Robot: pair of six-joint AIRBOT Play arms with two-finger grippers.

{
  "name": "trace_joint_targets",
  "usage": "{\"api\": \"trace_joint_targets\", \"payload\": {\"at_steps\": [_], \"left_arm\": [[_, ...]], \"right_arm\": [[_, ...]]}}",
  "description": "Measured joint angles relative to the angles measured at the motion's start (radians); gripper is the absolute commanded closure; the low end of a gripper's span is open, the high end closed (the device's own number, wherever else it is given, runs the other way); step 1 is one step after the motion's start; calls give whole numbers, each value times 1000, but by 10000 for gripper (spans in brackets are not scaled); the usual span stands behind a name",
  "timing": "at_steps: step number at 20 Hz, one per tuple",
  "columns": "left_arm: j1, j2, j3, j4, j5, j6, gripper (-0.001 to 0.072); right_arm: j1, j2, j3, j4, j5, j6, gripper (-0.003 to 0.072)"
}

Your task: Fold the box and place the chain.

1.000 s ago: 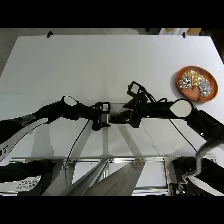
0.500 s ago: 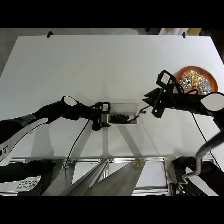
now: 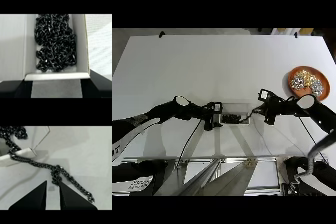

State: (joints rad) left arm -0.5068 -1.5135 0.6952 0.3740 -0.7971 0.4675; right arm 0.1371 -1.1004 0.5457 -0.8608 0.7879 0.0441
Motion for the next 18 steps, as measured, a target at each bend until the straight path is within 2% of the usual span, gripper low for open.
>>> {"api": "trace_joint_targets", "payload": {"at_steps": [8, 9, 10, 11, 18], "left_arm": [[0, 0, 0, 0, 0, 0, 557], [0, 0, 0, 0, 0, 0, 557], [0, 0, 0, 0, 0, 0, 557], [0, 0, 0, 0, 0, 0, 557], [0, 0, 0, 0, 0, 0, 557]], "right_arm": [[12, -80, -3, 7, -69, 8, 481], [12, -84, -3, 7, -75, 8, 460], [12, -87, -3, 8, -82, 8, 396], [12, -90, -3, 8, -87, 8, 386], [13, -95, -4, 8, -96, 4, 393]]}}
